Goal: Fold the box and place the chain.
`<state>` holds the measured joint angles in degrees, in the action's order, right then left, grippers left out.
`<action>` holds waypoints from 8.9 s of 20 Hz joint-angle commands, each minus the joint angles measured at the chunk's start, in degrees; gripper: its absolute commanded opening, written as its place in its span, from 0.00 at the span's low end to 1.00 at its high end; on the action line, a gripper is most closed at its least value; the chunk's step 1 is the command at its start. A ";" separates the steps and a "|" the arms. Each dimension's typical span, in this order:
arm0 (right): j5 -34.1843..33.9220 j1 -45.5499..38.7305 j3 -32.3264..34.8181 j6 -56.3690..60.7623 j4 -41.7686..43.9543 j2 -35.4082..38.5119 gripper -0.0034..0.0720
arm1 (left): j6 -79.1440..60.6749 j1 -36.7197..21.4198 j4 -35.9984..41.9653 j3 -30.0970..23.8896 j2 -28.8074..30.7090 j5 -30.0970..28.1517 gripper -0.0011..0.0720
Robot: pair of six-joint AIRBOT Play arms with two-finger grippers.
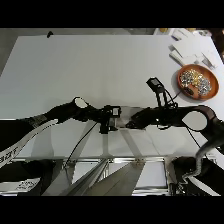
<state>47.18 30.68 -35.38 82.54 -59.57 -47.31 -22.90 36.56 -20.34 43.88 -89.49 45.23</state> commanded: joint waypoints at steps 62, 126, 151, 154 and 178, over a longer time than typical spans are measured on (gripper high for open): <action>5.66 -25.03 -7.19 3.17 -22.69 -26.62 0.43 | 0.00 -0.02 -0.02 0.00 0.04 0.00 0.14; 18.88 -16.24 -3.45 -0.55 2.47 18.40 0.07 | -0.02 -0.02 -0.02 0.00 0.04 0.00 0.14; 7.13 -18.16 -16.15 -13.68 5.20 -4.55 0.07 | -0.02 -0.02 -0.02 0.00 0.04 0.00 0.14; 5.22 -23.26 -16.09 -2.84 -13.60 -7.93 0.07 | -0.02 -0.02 0.00 0.00 0.04 0.00 0.14; 9.77 -24.20 -15.65 8.46 -29.14 -35.28 0.07 | 0.00 -0.02 0.00 0.00 0.04 0.00 0.14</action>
<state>55.18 6.42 -51.07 90.70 -88.77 -81.93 -22.90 36.56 -20.34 43.88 -89.49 45.25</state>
